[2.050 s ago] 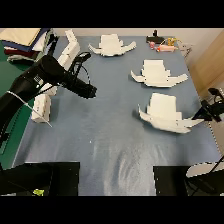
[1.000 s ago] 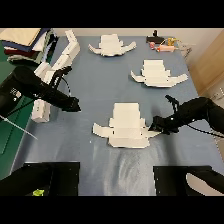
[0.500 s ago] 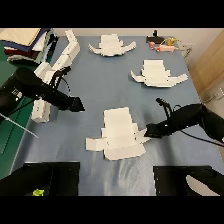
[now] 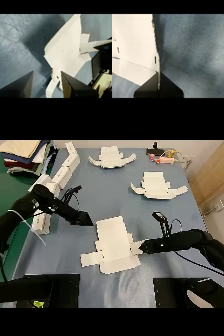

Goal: Fold the box.

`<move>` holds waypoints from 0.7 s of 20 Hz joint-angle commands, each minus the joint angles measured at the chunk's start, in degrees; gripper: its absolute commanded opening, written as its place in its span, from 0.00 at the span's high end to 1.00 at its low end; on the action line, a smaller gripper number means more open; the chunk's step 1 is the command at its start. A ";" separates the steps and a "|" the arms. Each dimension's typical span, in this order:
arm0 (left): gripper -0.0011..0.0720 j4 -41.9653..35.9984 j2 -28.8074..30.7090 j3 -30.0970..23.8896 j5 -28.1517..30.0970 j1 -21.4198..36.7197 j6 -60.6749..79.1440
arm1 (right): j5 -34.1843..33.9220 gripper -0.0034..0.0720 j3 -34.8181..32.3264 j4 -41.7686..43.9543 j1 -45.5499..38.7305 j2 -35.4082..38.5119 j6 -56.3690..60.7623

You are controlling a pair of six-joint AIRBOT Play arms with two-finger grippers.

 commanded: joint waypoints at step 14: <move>0.80 -11.52 -20.15 6.60 -5.86 -8.87 19.19 | 0.90 0.95 -0.26 0.07 0.57 0.55 0.24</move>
